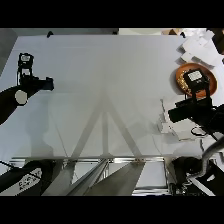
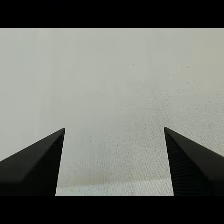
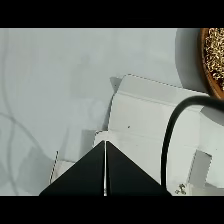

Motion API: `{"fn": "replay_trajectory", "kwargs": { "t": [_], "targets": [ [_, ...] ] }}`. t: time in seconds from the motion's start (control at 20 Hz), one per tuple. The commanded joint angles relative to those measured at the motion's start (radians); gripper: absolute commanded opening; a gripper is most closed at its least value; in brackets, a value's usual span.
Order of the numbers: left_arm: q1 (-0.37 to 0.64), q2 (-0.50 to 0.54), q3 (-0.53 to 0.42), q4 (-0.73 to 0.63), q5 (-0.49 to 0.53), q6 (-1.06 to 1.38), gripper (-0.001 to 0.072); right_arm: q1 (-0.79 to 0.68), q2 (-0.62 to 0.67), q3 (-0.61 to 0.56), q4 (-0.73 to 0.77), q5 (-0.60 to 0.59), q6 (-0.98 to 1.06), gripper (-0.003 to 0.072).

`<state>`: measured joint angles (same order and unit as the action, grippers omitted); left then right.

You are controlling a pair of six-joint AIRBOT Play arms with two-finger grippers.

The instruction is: Fold the box and place the chain.

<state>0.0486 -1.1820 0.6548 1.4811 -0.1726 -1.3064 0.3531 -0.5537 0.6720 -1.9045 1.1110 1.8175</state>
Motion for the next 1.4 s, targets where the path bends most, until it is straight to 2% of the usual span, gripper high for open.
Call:
{"fn": "replay_trajectory", "kwargs": {
  "t": [0.0,0.2,0.25,0.35,0.4,0.5,0.55,0.8,0.95,1.0,1.1,1.25,1.35],
  "targets": [
    [0.000,0.001,0.000,0.000,0.000,0.000,0.0698,0.000,0.001,0.001,-0.001,0.032,0.000,0.0013],
    [0.000,0.001,0.000,0.000,0.000,0.000,0.0698,0.000,0.001,0.001,0.002,0.050,-0.001,0.0017],
    [0.000,0.001,0.000,0.000,0.000,0.000,0.0698,0.000,0.001,0.001,-0.001,0.071,-0.015,0.0063],
    [0.000,0.001,0.000,0.000,0.000,0.000,0.0698,0.000,-0.002,0.001,-0.068,0.134,0.084,0.0064],
    [0.000,0.001,0.000,0.000,0.000,0.000,0.0698,0.000,-0.005,0.001,-0.117,0.195,0.121,0.0096],
    [0.000,0.001,0.000,0.000,0.000,0.000,0.0698,0.000,-0.012,0.001,-0.184,0.288,0.114,0.0458],
    [0.000,0.001,0.000,0.000,0.000,0.000,0.0698,0.000,-0.015,0.001,-0.214,0.313,0.103,0.0477],
    [0.000,0.001,0.000,0.000,0.000,0.000,0.0698,-0.019,-0.082,0.001,-0.346,0.367,0.084,0.0476],
    [0.000,0.001,0.000,0.000,0.000,0.000,0.0698,-0.181,-0.150,0.001,-0.311,0.361,0.032,0.0463],
    [0.000,0.001,0.000,0.000,0.000,0.000,0.0698,-0.237,-0.161,0.001,-0.275,0.339,-0.002,0.0404],
    [0.000,0.001,0.000,0.000,0.000,0.000,0.0698,-0.314,-0.159,0.005,-0.200,0.276,-0.049,0.0396],
    [0.000,0.001,0.000,0.000,0.000,0.000,0.0698,-0.361,-0.159,0.033,-0.186,0.196,-0.050,0.0397],
    [0.000,0.001,0.000,0.000,0.000,0.000,0.0698,-0.375,-0.159,0.060,-0.164,0.187,-0.055,0.0396]
  ]
}}
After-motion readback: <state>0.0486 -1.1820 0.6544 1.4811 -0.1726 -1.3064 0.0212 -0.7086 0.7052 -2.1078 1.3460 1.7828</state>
